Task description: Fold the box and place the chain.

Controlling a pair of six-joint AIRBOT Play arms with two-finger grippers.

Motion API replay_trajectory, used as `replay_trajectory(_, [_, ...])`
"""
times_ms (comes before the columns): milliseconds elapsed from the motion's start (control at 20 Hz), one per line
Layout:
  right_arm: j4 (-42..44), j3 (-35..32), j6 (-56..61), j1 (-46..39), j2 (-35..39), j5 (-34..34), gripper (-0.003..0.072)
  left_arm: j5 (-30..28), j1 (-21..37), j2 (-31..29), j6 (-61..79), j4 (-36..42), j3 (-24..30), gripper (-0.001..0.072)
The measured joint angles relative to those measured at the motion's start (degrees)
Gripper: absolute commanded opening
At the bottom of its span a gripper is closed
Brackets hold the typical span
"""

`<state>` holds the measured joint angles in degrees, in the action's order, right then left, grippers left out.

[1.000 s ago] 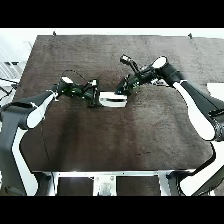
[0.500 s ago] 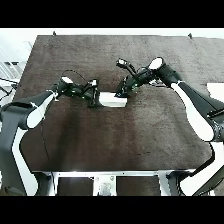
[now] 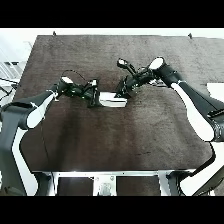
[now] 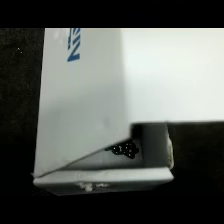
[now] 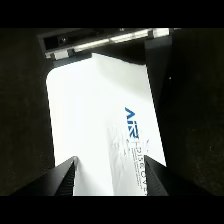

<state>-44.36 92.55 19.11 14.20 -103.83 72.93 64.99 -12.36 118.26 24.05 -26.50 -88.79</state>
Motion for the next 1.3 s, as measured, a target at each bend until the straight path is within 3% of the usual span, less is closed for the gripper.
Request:
replay_trajectory(500, [9.7,-5.5,-10.8,-3.3,0.9,-0.8,0.0497,0.0,0.0,0.0,0.0,0.0,0.0,0.0277])
replay_trajectory(900, [9.1,-7.5,-15.1,-2.8,1.0,-4.6,0.0495,0.0,0.0,0.0,0.0,0.0,0.0,0.0276])
replay_trajectory(1300, [6.5,-7.4,-15.7,-1.3,1.0,-7.7,0.0394,-0.1,0.0,0.0,-0.1,0.0,0.0,0.0277])
